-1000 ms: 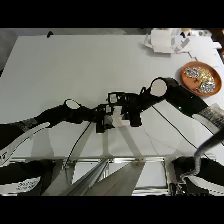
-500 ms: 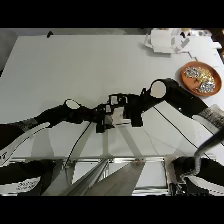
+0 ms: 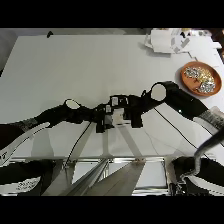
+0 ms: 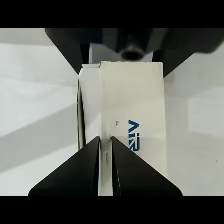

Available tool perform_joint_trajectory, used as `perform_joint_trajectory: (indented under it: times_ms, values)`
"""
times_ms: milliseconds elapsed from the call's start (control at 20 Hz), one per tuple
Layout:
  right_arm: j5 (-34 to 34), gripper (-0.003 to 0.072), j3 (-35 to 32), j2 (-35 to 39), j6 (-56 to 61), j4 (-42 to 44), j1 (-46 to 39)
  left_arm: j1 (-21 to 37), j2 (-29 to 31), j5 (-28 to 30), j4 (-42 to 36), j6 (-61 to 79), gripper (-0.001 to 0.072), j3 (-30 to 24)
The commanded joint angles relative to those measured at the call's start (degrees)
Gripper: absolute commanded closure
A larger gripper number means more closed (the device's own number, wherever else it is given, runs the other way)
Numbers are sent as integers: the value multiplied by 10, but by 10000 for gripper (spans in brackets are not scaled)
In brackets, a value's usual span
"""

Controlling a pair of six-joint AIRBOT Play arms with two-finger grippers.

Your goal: Fold the box and place the chain.

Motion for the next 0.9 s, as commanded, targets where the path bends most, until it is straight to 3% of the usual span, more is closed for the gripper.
perform_joint_trajectory:
  times_ms: [0, 650, 750, 850]
  values:
    - [-28, 637, 0, 13, 6, -2, 0, 0, 0, 0, 1, 2, 573, 0]
    - [-9, 617, -31, 11, 14, 18, 0, 0, 0, 0, 1, 2, 573, 0]
    - [1, 455, -31, 12, 14, 19, 0, 0, 0, 0, 1, 2, 573, 0]
    - [4, 445, -31, 12, 14, 22, 0, 0, 0, 0, 1, 2, 573, 0]
